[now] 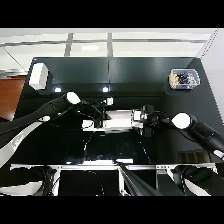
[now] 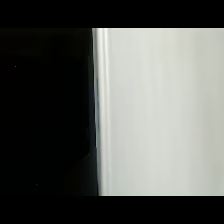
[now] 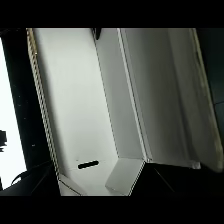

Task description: Fold the box and place the chain.

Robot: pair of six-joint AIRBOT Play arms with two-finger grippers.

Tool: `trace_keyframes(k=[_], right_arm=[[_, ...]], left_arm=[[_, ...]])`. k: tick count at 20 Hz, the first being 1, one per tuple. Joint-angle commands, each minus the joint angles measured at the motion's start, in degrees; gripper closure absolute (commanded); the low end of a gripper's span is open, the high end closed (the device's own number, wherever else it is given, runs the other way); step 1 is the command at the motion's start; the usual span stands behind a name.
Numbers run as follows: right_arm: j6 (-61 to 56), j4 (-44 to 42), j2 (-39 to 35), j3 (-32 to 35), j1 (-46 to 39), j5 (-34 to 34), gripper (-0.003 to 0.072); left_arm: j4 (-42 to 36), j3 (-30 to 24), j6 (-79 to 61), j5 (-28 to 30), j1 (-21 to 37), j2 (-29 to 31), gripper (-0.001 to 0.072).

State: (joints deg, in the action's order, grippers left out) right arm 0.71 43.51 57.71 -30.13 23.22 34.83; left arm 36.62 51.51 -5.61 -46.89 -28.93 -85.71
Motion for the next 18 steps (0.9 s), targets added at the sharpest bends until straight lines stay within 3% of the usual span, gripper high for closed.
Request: trace_keyframes(k=[1, 11, 18], right_arm=[[5.77, -5.57, 2.34, -0.15, -1.07, -1.07, -0.0023], [25.55, -23.02, 9.81, -0.15, -4.42, 7.54, -0.0022], [28.09, -22.77, 13.55, -0.15, -4.42, 7.65, -0.0023]], left_arm=[[0.02, 0.04, 0.0, -0.26, -0.04, -0.02, 0.0681], [0.02, 0.04, 0.0, -0.28, -0.04, -0.02, 0.0681], [0.02, 0.04, 0.0, -0.09, -0.02, -0.02, 0.0681]])
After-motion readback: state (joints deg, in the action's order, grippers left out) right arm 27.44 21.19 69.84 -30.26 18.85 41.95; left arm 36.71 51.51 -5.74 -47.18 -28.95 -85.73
